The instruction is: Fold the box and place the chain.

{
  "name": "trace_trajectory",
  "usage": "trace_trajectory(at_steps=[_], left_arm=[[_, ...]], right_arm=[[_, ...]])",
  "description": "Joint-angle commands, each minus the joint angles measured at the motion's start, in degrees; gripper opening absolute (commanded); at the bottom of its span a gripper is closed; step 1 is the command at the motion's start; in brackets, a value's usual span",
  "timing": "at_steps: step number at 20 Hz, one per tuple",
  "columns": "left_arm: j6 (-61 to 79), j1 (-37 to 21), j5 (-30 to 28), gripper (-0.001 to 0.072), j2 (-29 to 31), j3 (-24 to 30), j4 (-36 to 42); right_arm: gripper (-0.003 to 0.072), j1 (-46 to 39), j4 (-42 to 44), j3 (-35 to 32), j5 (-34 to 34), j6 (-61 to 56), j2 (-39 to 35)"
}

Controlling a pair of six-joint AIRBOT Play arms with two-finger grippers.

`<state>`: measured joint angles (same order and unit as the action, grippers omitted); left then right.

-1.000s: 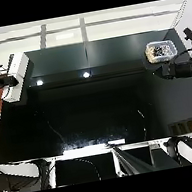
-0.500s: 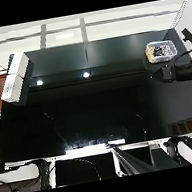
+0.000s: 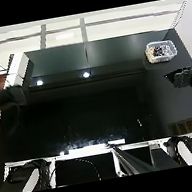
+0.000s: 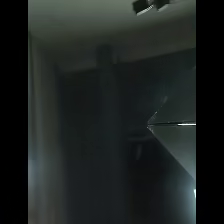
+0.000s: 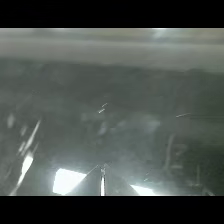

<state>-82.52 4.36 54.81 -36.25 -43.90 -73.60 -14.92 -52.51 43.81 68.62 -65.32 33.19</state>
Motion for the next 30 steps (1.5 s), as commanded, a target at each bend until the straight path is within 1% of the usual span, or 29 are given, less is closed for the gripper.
trace_trajectory(at_steps=[1,2,3,5,9,10,12,13,15,16,18,30], left_arm=[[-0.42,9.40,-9.55,0.0025,13.40,17.29,0.55],[-0.20,10.27,-9.57,0.0026,14.88,19.47,-0.17],[-0.33,10.56,-9.62,0.0025,15.91,21.03,-2.47],[-0.46,9.84,-9.97,0.0026,16.37,21.49,-3.91],[-0.37,9.09,-12.13,0.0027,16.31,21.49,-2.36],[-0.37,9.09,-12.11,0.0027,16.31,21.49,-2.34],[-1.38,9.09,-11.52,0.0027,16.31,21.49,-1.64],[-6.01,9.09,-9.38,0.0027,16.41,21.49,2.73],[-9.11,9.09,-8.11,0.0027,16.26,21.49,11.69],[-9.11,9.09,-8.11,0.0027,16.28,21.49,14.58],[-9.11,9.09,-8.17,0.0027,16.28,21.49,17.42],[-9.11,9.09,-8.22,0.0027,16.28,21.49,17.51]], right_arm=[[0.0013,0.04,-1.18,-6.86,-7.10,-1.14,-1.99],[0.0013,0.04,-0.92,-10.12,-9.66,-1.11,-1.99],[0.0013,0.04,-1.42,-12.79,-12.55,-1.07,-1.97],[0.0013,0.04,-2.56,-15.30,-17.14,-0.85,-1.97],[0.0015,0.04,-2.64,-15.32,-18.08,5.95,-1.97],[0.0017,0.04,-2.60,-15.32,-17.64,5.97,-1.97],[0.0018,0.04,-2.12,-15.32,-13.00,5.81,-1.97],[0.0018,0.04,-1.36,-15.32,-9.62,5.60,-1.97],[0.0018,0.02,-1.16,-15.32,-4.87,5.62,-1.97],[0.0018,0.04,-1.14,-15.32,-3.89,5.62,-1.97],[0.0018,0.02,-1.14,-15.32,-3.69,5.62,-1.97],[0.0018,0.04,-1.14,-15.32,-3.67,5.62,-1.97]])
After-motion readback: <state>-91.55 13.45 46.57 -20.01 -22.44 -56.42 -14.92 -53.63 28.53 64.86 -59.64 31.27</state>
